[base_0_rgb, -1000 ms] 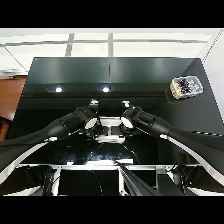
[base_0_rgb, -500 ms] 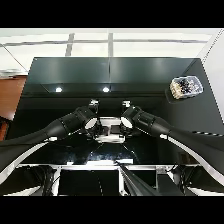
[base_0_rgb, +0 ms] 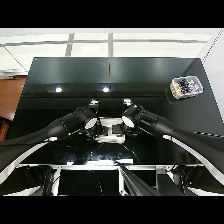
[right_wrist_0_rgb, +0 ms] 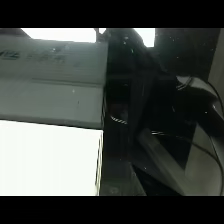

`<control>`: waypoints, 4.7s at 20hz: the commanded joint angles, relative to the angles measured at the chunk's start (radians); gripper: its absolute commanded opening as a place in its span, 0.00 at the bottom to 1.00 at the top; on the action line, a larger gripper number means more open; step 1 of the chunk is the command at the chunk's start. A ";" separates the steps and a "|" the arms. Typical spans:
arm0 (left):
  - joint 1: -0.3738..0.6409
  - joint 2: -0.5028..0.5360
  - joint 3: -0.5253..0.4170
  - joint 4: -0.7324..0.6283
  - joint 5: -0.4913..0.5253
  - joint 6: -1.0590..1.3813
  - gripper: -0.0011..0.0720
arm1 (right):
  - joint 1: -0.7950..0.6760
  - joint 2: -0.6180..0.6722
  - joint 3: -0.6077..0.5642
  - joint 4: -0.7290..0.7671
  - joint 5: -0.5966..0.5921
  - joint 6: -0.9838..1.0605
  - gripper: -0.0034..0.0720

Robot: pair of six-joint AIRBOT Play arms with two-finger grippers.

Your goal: Fold the box and place the chain.

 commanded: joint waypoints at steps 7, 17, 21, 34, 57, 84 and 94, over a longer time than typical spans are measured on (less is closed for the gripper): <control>0.000 0.000 0.000 0.000 0.000 -0.001 0.06 | 0.000 0.179 0.003 0.003 0.087 -0.216 0.62; 0.000 0.000 0.000 0.001 0.001 -0.001 0.06 | -0.336 0.502 0.000 -0.420 0.258 -0.399 0.62; 0.000 0.000 0.000 0.001 0.001 -0.001 0.06 | -0.691 0.439 -0.030 -0.383 -0.080 -0.438 0.98; 0.000 0.000 0.000 0.001 0.001 -0.001 0.06 | -1.113 -0.207 0.445 0.121 -0.005 -0.211 0.83; 0.000 0.000 0.000 0.001 -0.002 -0.001 0.06 | -1.089 -0.305 0.454 0.192 0.000 -0.256 0.12; 0.008 0.000 0.000 0.001 -0.003 -0.001 0.06 | -1.061 0.496 0.693 0.475 0.106 -0.950 0.07; 0.008 0.000 0.000 0.000 -0.003 -0.001 0.06 | -0.870 0.569 0.693 0.477 0.166 -0.949 0.07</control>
